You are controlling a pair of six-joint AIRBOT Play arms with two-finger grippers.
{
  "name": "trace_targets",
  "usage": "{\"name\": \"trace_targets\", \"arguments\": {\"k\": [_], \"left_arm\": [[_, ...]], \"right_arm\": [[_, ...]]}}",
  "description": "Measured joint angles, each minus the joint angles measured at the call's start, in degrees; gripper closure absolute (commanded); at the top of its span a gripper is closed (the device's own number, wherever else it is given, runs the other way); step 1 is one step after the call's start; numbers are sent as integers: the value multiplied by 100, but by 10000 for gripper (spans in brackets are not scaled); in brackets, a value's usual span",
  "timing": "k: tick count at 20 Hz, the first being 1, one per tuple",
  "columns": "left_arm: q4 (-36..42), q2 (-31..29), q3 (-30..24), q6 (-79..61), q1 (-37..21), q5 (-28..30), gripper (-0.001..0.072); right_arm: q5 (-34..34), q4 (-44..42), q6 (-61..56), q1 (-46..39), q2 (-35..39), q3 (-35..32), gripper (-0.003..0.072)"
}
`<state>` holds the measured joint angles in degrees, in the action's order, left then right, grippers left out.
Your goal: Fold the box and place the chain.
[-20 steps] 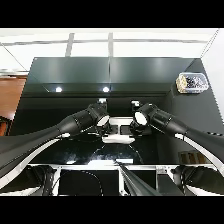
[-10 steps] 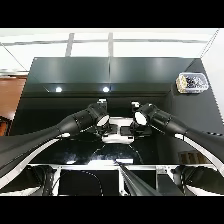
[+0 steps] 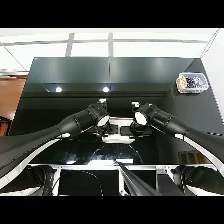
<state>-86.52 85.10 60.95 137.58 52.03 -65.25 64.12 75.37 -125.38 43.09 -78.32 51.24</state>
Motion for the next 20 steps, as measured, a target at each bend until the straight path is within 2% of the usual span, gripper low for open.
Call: {"name": "trace_targets", "arguments": {"k": [6, 11, 14, 17, 19, 20], "left_arm": [[7, 0, 0, 15, 0, 0, 683], [22, 0, 0, 17, -2, 0, 683], [22, 0, 0, 17, -2, 2, 683], [22, 0, 0, 17, -2, 7, 683], [22, 0, 0, 20, -2, 9, 683], [22, 0, 0, 17, -2, 11, 683]], "right_arm": [[13, 28, 151, -129, 391, -2, 361], [264, 179, 470, -181, 1602, -2, 364], [848, 1108, 498, -365, 2487, -4, 365], [1550, 2828, 470, -826, 3082, -151, 366], [1456, 3829, 426, -1416, 3265, -411, 365], [1095, 4153, 328, -1818, 3314, -570, 365]]}}
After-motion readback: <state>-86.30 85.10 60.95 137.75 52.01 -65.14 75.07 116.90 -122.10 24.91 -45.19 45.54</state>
